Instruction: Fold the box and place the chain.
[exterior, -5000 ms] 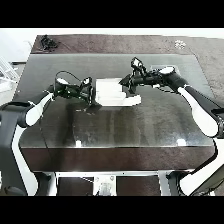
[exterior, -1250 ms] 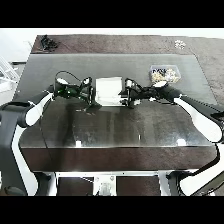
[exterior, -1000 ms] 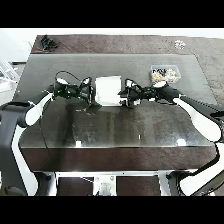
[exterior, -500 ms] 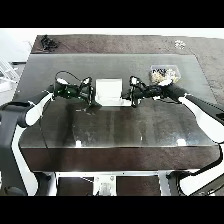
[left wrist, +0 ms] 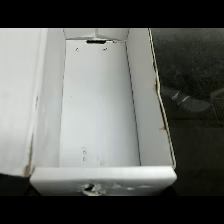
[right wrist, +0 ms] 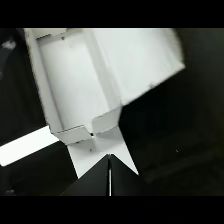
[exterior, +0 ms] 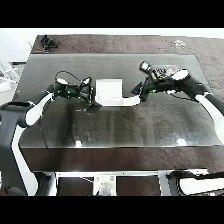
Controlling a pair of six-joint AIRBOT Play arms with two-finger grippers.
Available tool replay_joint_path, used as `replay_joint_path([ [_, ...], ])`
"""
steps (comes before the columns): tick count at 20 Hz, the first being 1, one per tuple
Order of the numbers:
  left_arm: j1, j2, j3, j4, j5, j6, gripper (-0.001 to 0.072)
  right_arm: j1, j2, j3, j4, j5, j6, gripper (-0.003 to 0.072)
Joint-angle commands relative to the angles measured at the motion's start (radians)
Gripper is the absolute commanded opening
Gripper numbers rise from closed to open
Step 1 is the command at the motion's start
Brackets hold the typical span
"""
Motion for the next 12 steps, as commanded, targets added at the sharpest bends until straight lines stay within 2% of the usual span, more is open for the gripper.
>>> replay_joint_path([
  [1, 0.000, 0.000, 0.000, 0.001, 0.000, 0.000, 0.0039, -0.086, 0.042, -0.001, -0.022, -0.025, 0.343, 0.0008],
  [6, 0.000, 0.000, 0.000, 0.001, 0.000, 0.001, 0.0039, -0.236, 0.036, -0.054, -0.021, -0.026, 0.562, 0.0008],
  [12, 0.000, 0.000, 0.000, 0.001, 0.000, 0.000, 0.0039, -0.192, -0.075, -0.095, 0.042, 0.001, 0.599, 0.0008],
])
